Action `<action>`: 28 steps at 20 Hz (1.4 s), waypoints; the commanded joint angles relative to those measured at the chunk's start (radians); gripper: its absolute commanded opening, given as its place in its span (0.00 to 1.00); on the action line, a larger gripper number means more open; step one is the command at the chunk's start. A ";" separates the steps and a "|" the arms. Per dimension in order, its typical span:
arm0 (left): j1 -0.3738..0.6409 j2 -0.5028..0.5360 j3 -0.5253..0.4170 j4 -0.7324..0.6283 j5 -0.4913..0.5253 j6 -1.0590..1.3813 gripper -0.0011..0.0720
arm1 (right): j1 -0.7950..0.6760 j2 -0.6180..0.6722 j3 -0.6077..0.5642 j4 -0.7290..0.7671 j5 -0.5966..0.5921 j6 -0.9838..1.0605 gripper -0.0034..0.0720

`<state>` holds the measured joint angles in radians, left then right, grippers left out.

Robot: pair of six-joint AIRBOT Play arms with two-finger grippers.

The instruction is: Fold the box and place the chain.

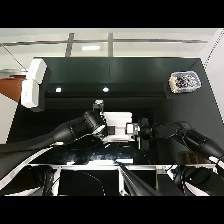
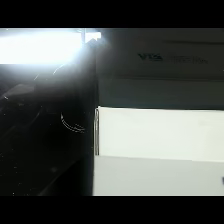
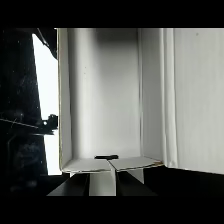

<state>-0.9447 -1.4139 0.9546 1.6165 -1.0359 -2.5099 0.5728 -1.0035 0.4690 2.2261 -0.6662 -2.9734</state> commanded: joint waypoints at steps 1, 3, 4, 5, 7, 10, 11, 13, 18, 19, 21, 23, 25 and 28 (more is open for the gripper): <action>0.000 -0.001 0.000 -0.002 0.008 0.000 0.06 | 0.002 -0.001 0.000 0.053 0.009 0.010 0.28; 0.000 -0.001 0.000 -0.002 0.011 0.000 0.06 | 0.005 -0.002 0.000 0.089 0.024 0.011 0.28; 0.000 -0.001 0.000 -0.002 0.014 0.000 0.06 | 0.009 -0.005 0.000 0.104 0.040 0.012 0.28; 0.000 -0.001 0.000 -0.005 0.016 0.000 0.06 | 0.013 -0.009 0.000 0.123 0.056 0.012 0.28; 0.000 -0.001 0.000 -0.006 0.018 0.000 0.06 | 0.016 -0.023 0.000 0.134 0.068 0.013 0.28; 0.000 -0.001 0.000 -0.006 0.018 0.000 0.06 | 0.016 -0.032 0.000 0.134 0.068 0.018 0.28; 0.000 -0.001 0.000 -0.006 0.018 0.000 0.06 | 0.016 -0.032 0.000 0.133 0.068 0.018 0.28; 0.000 -0.001 0.000 -0.006 0.018 -0.001 0.06 | 0.016 -0.032 0.000 0.133 0.068 0.018 0.28; 0.000 -0.001 0.000 -0.006 0.018 -0.001 0.06 | 0.016 -0.032 0.000 0.133 0.072 0.018 0.49; 0.000 -0.001 0.000 -0.006 0.018 -0.001 0.06 | 0.015 -0.032 0.000 0.133 0.072 0.019 0.27; 0.000 -0.001 0.000 -0.006 0.018 -0.001 0.06 | 0.015 -0.032 0.000 0.133 0.082 0.030 0.42; 0.000 -0.001 0.000 -0.006 0.018 -0.001 0.06 | 0.014 -0.029 0.003 0.124 0.081 0.037 0.17; 0.000 -0.001 0.000 -0.005 0.015 -0.001 0.06 | -0.005 0.015 0.021 0.088 0.073 0.202 0.07; 0.000 -0.001 0.000 -0.005 0.016 -0.001 0.06 | -0.146 0.098 0.058 -0.156 -0.066 0.639 0.07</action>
